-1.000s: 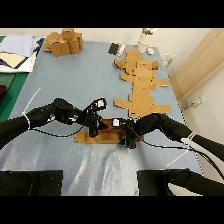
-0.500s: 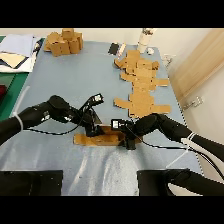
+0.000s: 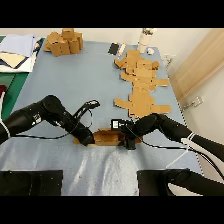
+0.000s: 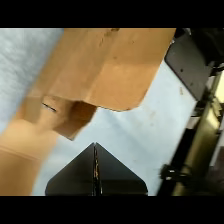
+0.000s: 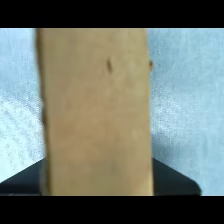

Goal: Fold the box.

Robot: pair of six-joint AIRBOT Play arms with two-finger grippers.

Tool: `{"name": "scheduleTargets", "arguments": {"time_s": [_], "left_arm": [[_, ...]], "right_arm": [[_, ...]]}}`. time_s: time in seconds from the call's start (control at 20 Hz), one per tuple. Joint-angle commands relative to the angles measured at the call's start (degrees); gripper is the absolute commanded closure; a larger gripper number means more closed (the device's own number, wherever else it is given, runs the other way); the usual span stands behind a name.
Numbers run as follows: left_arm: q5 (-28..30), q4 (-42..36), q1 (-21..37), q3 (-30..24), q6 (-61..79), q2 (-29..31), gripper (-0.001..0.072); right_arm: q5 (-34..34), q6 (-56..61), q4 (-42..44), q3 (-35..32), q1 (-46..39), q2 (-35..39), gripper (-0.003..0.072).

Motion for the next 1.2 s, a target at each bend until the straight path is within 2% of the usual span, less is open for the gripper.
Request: {"name": "scheduleTargets", "arguments": {"time_s": [0.0,0.2,0.45,0.8,1.15], "left_arm": [[5.3,-5.6,-4.3,-0.5,-9.5,-0.2,0.0697],[19.8,-8.0,-3.5,-0.5,-12.5,-0.5,0.0698],[30.0,-11.5,-2.6,-0.5,-13.1,-4.1,0.0697],[28.8,-11.6,-2.6,-0.4,-12.9,-12.3,0.0698],[27.9,-11.7,-2.6,1.0,-10.6,-12.5,0.0698]], "right_arm": [[-0.1,0.1,-0.1,0.0,0.0,0.0,0.0186],[-0.1,0.0,-0.1,0.0,0.0,0.0,0.0187],[-0.1,0.0,-0.1,0.0,0.0,0.0,0.0187],[0.0,0.0,-0.1,0.0,0.0,0.0,0.0187],[0.0,0.0,-0.2,0.0,0.0,0.0,0.0186]]}}
